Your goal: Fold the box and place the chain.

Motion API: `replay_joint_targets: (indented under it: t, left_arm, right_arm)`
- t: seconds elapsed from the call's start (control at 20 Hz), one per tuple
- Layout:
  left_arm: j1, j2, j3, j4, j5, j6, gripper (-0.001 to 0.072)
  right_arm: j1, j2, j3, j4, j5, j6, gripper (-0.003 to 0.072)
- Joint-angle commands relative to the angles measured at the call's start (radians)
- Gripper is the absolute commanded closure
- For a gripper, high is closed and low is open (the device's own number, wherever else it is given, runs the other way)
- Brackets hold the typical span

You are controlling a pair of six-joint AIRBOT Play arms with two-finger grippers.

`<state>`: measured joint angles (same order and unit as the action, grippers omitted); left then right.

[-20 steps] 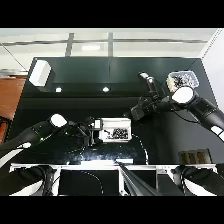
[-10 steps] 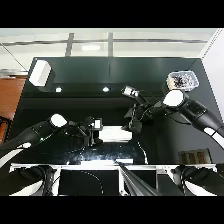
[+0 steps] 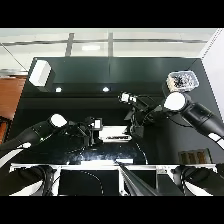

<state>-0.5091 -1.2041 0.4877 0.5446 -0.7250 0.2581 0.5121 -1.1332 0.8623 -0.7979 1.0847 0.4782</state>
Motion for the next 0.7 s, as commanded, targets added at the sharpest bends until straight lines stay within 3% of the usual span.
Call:
replay_joint_targets:
  t: [0.0, 0.2, 0.5, 0.55, 0.6, 0.65]
  left_arm:
    - [0.0, -0.001, 0.001, 0.0, 0.0, 0.0, 0.0352]
    - [0.0, -0.001, 0.001, 0.0, 0.0, 0.0, 0.0351]
    - [0.0, -0.001, 0.001, 0.001, 0.0, 0.0, 0.0352]
    - [0.0, -0.001, 0.001, 0.0, 0.0, 0.0, 0.0352]
    - [0.0, -0.001, 0.001, 0.0, 0.0, 0.0, 0.0351]
    - [0.0, -0.001, 0.001, 0.0, 0.0, 0.0, 0.0352]
  right_arm:
    - [0.01, 0.029, -0.018, -0.031, 0.021, 0.068, -0.0019]
    - [0.055, 0.023, -0.074, -0.024, -0.127, 0.067, -0.0019]
    - [0.084, 0.02, -0.074, -0.038, -0.151, 0.063, -0.001]
    - [0.084, 0.02, -0.074, -0.039, -0.151, 0.063, 0.0047]
    - [0.084, 0.02, -0.074, -0.039, -0.15, 0.063, 0.0163]
    - [0.084, 0.02, -0.074, -0.039, -0.15, 0.063, 0.0166]
